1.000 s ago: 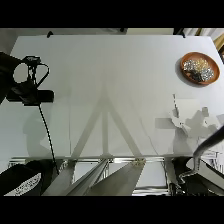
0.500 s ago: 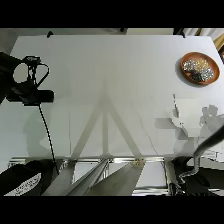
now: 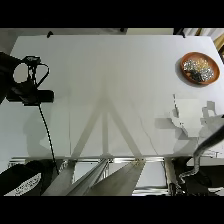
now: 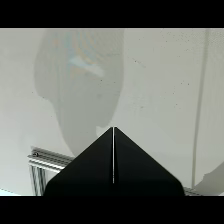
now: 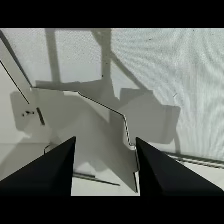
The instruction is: Fold the box and place the chain.
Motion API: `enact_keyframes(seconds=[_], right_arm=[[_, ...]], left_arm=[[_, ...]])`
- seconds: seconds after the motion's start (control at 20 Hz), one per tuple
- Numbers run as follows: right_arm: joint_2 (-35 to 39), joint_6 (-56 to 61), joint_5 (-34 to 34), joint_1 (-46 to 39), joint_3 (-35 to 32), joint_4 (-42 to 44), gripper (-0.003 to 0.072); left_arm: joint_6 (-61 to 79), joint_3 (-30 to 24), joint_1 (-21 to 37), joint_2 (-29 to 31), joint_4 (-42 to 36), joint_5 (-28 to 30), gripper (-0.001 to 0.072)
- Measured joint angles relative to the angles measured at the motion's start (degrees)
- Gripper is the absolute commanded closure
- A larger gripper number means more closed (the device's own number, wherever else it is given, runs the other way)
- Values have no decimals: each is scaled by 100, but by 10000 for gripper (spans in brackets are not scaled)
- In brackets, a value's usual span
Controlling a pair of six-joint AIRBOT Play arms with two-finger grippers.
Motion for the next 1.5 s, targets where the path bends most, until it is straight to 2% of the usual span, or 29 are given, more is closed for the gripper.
enact_keyframes(seconds=[0.05,0.1,0.15,0.4,0.75,0.9,1.15,1.35,1.5], right_arm=[[-48,-31,28,0,-11,-37,443],[-87,-74,63,0,-28,-61,594],[-122,-120,83,2,-44,-57,670],[-94,-623,310,122,-79,645,671],[741,-1051,546,861,-299,1908,672],[1296,-1163,522,1228,-881,2387,672],[2374,-1401,350,1899,-2310,3515,673],[3215,-1399,35,2669,-3355,3845,673],[3740,-1158,-461,3230,-3995,3888,673]], left_arm=[[0,0,0,0,0,0,699],[0,0,-2,0,0,0,699],[0,0,0,0,0,0,699],[0,0,0,0,0,0,699],[0,0,-2,0,-2,0,699],[0,0,0,0,0,0,699],[0,0,0,0,0,0,699],[0,0,0,0,0,0,699],[2,0,0,0,0,0,699]])
